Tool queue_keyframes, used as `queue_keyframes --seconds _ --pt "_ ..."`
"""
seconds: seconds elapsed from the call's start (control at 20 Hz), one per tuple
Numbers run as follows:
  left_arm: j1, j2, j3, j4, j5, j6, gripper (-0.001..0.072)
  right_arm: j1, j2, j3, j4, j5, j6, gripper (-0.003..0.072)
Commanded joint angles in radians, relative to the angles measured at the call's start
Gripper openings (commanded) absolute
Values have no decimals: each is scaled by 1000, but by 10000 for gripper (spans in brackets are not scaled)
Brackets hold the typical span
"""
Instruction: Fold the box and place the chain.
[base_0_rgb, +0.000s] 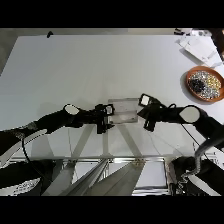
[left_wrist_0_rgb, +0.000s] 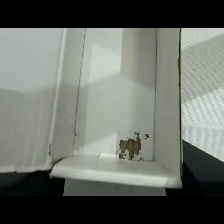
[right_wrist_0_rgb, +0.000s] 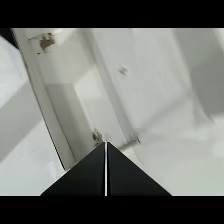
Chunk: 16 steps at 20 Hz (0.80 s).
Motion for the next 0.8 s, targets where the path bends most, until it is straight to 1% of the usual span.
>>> queue_keyframes --seconds 0.0,0.15,0.2,0.25,0.4,0.6,0.75 --pt "0 -1 -1 0 0 -1 272 -142 121 0 -138 127 385 8" --pt "0 -1 -1 0 0 -1 272 -275 132 0 -242 164 672 8" --pt "0 -1 -1 0 0 -1 272 -308 126 0 -262 166 762 8" --pt "0 -1 -1 0 0 -1 272 -330 115 0 -262 167 809 8" --pt "0 -1 -1 0 0 -1 272 -338 38 0 -251 169 823 8" --pt "0 -1 -1 0 0 -1 272 -318 -138 0 -206 155 809 4" --pt "0 -1 -1 0 0 -1 272 -257 -243 0 -108 114 733 3"
